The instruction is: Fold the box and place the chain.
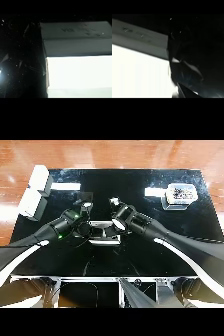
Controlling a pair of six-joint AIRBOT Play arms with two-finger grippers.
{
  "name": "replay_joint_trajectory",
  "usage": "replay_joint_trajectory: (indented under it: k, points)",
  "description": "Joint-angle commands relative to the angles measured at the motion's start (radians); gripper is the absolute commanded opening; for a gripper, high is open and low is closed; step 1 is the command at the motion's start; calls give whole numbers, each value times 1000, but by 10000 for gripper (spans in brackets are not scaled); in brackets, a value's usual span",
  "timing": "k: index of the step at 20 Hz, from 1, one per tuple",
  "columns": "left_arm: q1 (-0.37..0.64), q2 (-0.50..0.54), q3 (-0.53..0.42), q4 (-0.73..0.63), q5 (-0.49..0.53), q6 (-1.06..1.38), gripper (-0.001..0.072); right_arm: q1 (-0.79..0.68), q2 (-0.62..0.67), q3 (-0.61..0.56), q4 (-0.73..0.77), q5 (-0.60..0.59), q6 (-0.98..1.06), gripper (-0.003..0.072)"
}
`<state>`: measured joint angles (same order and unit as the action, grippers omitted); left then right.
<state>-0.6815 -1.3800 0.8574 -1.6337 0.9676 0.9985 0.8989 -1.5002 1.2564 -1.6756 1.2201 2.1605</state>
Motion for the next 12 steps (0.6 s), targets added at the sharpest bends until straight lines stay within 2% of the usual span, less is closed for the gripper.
replay_joint_trajectory:
  k: [1,4,7,10,12]
  points:
    - [0,0,0,0,0,0,21,54,129,-11,-92,105,-51,453]
    - [0,0,0,0,0,0,22,81,303,-82,-149,195,-52,453]
    - [0,0,0,0,1,0,22,55,496,-219,-265,273,-2,453]
    - [-1,0,0,-5,5,0,22,-127,629,-340,-327,267,8,453]
    - [-4,0,0,-11,5,-1,22,-333,639,-364,-318,167,-29,454]
